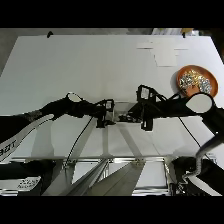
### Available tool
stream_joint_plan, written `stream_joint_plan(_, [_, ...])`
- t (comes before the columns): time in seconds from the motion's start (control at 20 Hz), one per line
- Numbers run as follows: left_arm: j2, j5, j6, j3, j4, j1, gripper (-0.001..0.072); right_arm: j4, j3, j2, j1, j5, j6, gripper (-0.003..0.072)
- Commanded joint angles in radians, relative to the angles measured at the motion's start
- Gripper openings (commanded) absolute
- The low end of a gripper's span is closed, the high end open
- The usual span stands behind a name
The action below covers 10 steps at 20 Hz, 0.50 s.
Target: Fold the box and place the chain.
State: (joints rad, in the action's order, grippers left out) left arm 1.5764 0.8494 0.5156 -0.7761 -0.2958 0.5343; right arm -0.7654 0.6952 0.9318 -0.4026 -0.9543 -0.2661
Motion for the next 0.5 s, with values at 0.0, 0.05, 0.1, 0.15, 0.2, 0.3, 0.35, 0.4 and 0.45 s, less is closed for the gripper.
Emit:
stream_joint_plan(0.0, [-0.001,0.000,0.000,0.000,0.000,-0.001,0.0253,-0.102,0.001,0.050,-0.004,0.015,-0.063,0.0235])
stream_joint_plan(0.05, [-0.001,0.000,0.000,0.000,0.000,-0.001,0.0253,-0.103,0.003,0.040,-0.004,0.035,-0.063,0.0242])
stream_joint_plan(0.1, [-0.001,0.000,0.000,0.000,0.000,-0.001,0.0253,-0.111,0.009,0.024,0.001,0.048,-0.062,0.0241])
stream_joint_plan(0.15, [-0.001,0.000,0.000,0.000,0.000,-0.001,0.0253,-0.121,0.017,0.007,0.014,0.047,-0.046,0.0240])
stream_joint_plan(0.2, [-0.001,0.000,0.000,0.000,0.000,-0.001,0.0253,-0.145,0.024,-0.012,0.039,0.045,-0.040,0.0239])
stream_joint_plan(0.3, [-0.001,0.000,0.000,0.000,0.000,-0.001,0.0253,-0.210,0.027,-0.043,0.111,0.034,-0.041,0.0235])
stream_joint_plan(0.35, [-0.001,0.000,0.000,0.000,0.000,-0.001,0.0253,-0.251,0.027,-0.049,0.154,0.018,-0.040,0.0189])
stream_joint_plan(0.4, [-0.001,0.000,0.000,0.000,0.000,-0.001,0.0253,-0.291,0.027,-0.043,0.193,0.005,-0.040,0.0148])
stream_joint_plan(0.45, [-0.001,0.000,0.000,0.000,0.000,-0.001,0.0253,-0.327,0.024,-0.031,0.224,0.000,-0.040,0.0148])
